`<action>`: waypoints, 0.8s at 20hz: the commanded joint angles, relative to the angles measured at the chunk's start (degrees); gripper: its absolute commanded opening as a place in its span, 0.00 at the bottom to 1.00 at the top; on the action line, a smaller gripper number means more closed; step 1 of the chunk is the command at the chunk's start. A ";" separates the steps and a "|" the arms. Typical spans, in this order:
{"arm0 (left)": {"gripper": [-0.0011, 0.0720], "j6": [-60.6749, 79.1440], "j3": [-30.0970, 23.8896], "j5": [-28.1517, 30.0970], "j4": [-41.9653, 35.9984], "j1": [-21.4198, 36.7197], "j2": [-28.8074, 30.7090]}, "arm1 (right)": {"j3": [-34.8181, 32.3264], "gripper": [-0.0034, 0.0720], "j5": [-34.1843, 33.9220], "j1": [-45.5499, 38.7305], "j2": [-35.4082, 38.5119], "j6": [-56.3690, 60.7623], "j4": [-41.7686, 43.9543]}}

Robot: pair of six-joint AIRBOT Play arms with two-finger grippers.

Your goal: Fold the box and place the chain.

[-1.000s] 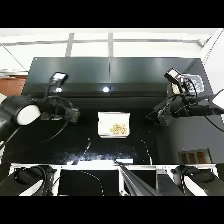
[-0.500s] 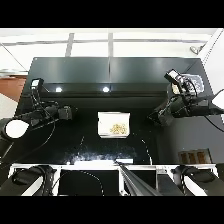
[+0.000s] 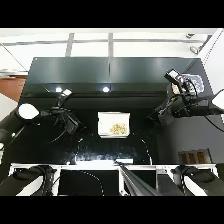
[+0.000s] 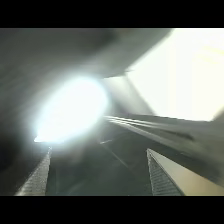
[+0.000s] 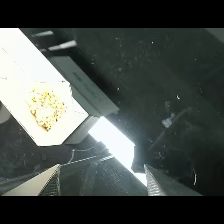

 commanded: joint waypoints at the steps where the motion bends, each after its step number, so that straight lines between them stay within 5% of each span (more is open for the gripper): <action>1: 0.99 31.36 2.05 -8.79 -14.12 -0.46 -6.40 | 0.00 0.86 0.04 -0.02 0.02 1.64 -0.02; 5: 0.99 44.81 2.16 -6.62 -12.55 -0.92 -9.64 | 0.00 0.86 -0.57 -0.02 0.02 2.80 -0.11; 16: 0.98 47.71 2.86 -3.23 -12.31 -4.55 -16.59 | 0.00 0.86 -4.15 -0.02 0.02 2.75 -0.17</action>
